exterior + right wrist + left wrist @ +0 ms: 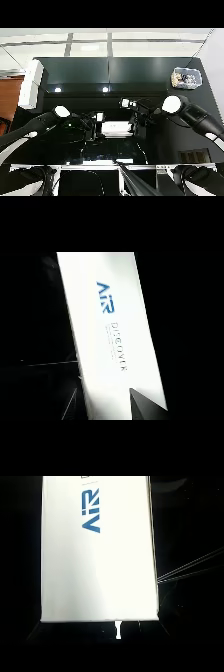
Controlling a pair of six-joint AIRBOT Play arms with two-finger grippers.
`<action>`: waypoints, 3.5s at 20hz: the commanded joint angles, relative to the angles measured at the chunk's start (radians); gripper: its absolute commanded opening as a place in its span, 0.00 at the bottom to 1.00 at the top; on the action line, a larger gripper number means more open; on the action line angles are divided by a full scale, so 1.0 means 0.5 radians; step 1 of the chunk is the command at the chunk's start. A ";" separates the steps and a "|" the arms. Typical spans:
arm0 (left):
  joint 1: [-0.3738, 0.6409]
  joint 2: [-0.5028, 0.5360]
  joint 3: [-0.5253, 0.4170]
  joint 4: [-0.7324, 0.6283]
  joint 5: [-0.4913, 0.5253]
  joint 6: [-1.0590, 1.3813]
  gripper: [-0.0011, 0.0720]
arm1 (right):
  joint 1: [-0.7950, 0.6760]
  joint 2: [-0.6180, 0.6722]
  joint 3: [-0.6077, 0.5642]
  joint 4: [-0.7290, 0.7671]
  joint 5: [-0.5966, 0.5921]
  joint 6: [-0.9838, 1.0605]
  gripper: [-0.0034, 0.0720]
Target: Fold the box and place the chain.
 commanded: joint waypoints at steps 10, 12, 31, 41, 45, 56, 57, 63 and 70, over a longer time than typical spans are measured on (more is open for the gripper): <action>0.002 0.000 -0.001 0.000 0.009 0.004 0.51 | -0.279 0.182 -0.239 0.567 0.283 0.956 0.05; 0.002 0.000 -0.001 0.000 0.007 0.004 0.51 | -0.278 0.119 -0.345 1.084 0.111 0.956 0.06; 0.002 0.000 -0.001 -0.001 0.031 0.004 0.51 | -0.185 -0.305 -0.375 1.034 -0.407 1.120 0.06; 0.002 0.000 -0.001 -0.001 0.039 0.004 0.51 | -0.197 -0.298 -0.366 1.042 -0.378 1.116 0.06; 0.005 0.000 0.006 0.002 0.055 0.003 0.51 | -0.433 -0.149 -0.206 0.851 -0.098 1.224 0.06; 0.016 0.154 0.328 0.426 -0.243 -0.528 0.99 | -1.297 0.639 -0.225 -0.141 0.524 1.665 0.06; -0.027 0.153 0.385 0.315 -0.262 -0.536 0.99 | -1.295 0.640 -0.230 -0.121 0.513 1.666 0.06; -0.291 -0.084 0.630 0.156 0.012 -0.626 0.99 | -1.292 0.640 -0.243 -0.101 0.299 1.733 0.06; -0.294 -0.216 0.641 0.220 -0.166 -0.813 0.99 | -1.292 0.640 -0.249 -0.102 0.328 1.733 0.06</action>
